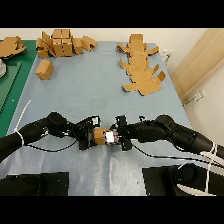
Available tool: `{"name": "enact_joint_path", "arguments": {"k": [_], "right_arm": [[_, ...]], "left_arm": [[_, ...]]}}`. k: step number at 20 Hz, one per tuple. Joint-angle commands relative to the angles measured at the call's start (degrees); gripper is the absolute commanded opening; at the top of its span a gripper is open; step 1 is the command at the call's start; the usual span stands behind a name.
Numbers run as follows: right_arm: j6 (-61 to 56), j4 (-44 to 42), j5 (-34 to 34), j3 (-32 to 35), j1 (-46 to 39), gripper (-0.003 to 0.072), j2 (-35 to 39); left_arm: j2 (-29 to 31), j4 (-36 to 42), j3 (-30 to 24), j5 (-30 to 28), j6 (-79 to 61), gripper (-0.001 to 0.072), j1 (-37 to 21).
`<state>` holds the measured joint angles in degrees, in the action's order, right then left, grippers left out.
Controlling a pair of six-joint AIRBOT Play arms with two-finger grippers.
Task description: Fold the box.
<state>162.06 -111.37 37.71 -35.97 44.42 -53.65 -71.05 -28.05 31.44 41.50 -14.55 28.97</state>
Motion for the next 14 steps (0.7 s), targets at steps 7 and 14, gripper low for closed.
{"name": "enact_joint_path", "arguments": {"k": [7,14], "right_arm": [[-0.3,0.2,0.0,-0.5,0.1,0.0281,0.7],[-1.1,0.9,-0.6,-0.6,0.1,0.0153,1.2]], "left_arm": [[0.0,0.0,0.0,0.0,0.0,0.0478,0.0],[0.0,0.0,0.0,0.1,0.1,0.0478,0.0]]}}
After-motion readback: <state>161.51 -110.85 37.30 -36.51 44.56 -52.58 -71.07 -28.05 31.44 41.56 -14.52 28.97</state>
